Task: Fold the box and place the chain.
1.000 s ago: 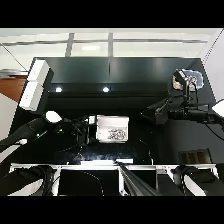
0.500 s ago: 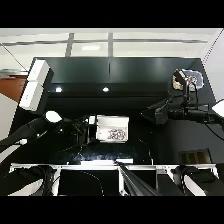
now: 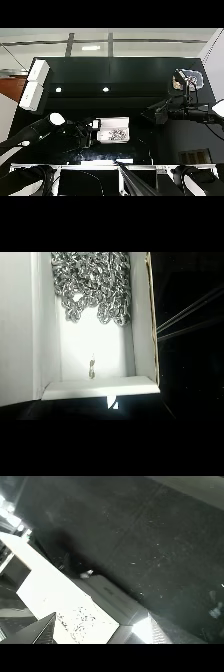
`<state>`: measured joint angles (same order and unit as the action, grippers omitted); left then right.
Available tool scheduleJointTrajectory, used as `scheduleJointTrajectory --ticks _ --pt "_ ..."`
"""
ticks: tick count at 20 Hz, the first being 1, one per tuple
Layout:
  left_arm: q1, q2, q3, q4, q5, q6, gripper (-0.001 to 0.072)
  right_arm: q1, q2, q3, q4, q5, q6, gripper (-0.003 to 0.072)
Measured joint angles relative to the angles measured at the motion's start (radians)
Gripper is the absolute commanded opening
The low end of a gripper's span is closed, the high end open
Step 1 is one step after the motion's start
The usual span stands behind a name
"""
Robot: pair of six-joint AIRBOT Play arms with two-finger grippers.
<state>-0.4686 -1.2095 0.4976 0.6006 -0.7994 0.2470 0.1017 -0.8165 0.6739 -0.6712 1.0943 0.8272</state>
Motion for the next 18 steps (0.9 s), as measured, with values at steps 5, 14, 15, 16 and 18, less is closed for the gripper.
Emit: scheduleJointTrajectory --ticks 5,14,15,16,18 --pt "-0.003 0.000 0.000 0.004 0.023 -0.012 0.0486 0.085 -0.010 0.000 -0.030 -0.100 0.004 0.0708" --pt "-0.003 0.000 0.000 0.008 0.037 -0.016 0.0486 0.253 -0.163 0.000 -0.061 -0.332 -0.050 0.0706" --pt "-0.003 0.000 0.000 0.008 0.038 -0.016 0.0486 0.268 -0.171 0.000 -0.061 -0.345 -0.068 0.0699" --pt "-0.003 0.000 0.000 0.008 0.038 -0.016 0.0487 0.282 -0.176 0.000 -0.062 -0.357 -0.081 0.0699" --pt "-0.003 0.000 0.000 0.009 0.038 -0.016 0.0486 0.300 -0.183 0.000 -0.059 -0.378 -0.100 0.0700"
